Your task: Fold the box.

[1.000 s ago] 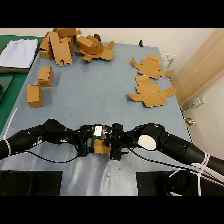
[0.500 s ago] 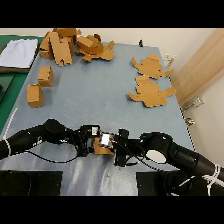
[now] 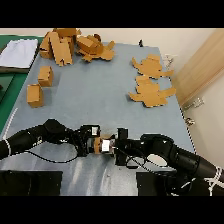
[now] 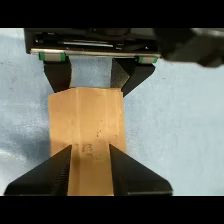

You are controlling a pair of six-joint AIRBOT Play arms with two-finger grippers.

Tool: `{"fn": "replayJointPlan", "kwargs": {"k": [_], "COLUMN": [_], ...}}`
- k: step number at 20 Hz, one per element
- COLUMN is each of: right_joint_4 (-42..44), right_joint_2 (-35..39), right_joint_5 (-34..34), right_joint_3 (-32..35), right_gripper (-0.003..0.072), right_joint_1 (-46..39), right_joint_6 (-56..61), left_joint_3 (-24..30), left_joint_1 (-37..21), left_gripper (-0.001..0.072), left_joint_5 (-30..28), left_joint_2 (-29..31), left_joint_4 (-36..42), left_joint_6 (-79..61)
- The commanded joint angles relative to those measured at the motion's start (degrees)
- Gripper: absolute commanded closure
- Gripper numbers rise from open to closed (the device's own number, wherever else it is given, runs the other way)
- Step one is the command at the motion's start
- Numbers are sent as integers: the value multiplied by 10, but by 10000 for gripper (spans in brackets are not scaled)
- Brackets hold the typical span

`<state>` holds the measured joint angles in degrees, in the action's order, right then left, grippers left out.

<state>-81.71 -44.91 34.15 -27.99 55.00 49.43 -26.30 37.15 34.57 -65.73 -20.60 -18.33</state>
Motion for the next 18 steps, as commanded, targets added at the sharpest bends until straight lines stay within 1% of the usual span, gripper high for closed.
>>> {"fn": "replayJointPlan", "kwargs": {"k": [1, 5, 9, 13, 18], "right_joint_4": [-30, -29, -29, -30, -29], "right_joint_2": [-10, -25, -25, -30, -42], "right_joint_5": [-6, -5, 12, 26, 23], "right_joint_3": [0, -1, -22, -22, -22], "right_gripper": [295, 295, 295, 295, 295], "right_joint_1": [1, 4, 23, 23, 23], "right_joint_6": [-11, -11, -10, -10, -11], "left_joint_3": [0, 0, 0, 0, 0], "left_joint_1": [0, 0, 0, 0, 0], "left_gripper": [187, 186, 187, 187, 187], "left_joint_5": [0, 0, 0, 0, 0], "left_joint_2": [0, 0, 0, 0, 0], "left_joint_4": [0, 0, 0, 0, 0], "left_joint_6": [0, 0, 0, 0, 0]}}
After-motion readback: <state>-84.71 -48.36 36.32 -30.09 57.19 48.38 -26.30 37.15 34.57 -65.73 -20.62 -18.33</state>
